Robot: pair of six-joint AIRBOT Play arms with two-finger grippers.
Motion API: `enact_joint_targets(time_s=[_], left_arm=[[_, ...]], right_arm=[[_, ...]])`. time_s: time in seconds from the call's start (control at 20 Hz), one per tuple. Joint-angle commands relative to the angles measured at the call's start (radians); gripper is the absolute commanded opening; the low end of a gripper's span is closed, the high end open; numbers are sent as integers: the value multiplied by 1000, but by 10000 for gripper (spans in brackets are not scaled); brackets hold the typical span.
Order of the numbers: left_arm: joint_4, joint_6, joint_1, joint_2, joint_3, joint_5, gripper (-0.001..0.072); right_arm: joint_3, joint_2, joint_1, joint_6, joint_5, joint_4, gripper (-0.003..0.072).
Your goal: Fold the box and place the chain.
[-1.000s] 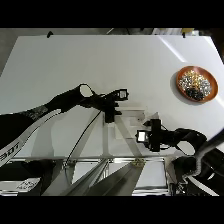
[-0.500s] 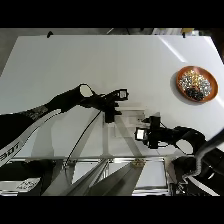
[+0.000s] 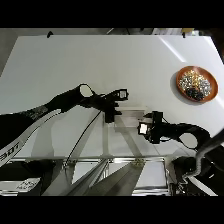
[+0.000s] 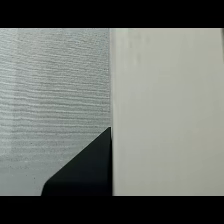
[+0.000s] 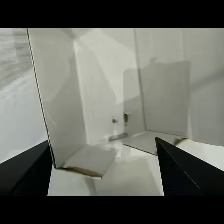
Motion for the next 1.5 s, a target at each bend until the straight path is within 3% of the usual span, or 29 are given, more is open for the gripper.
enact_joint_targets(time_s=[0.0,0.2,0.65,1.05,1.45], left_arm=[[0,0,0,0,0,0,11],[0,0,0,0,0,0,11],[0,0,0,0,0,0,11],[0,0,0,0,0,0,11],[0,0,0,0,0,0,11]], right_arm=[[43,-8,-81,-60,45,52,686],[103,-89,-156,-160,152,143,686],[199,-257,-270,-319,262,269,686],[201,-368,-335,-606,313,388,686],[201,-448,-334,-700,330,424,686]])
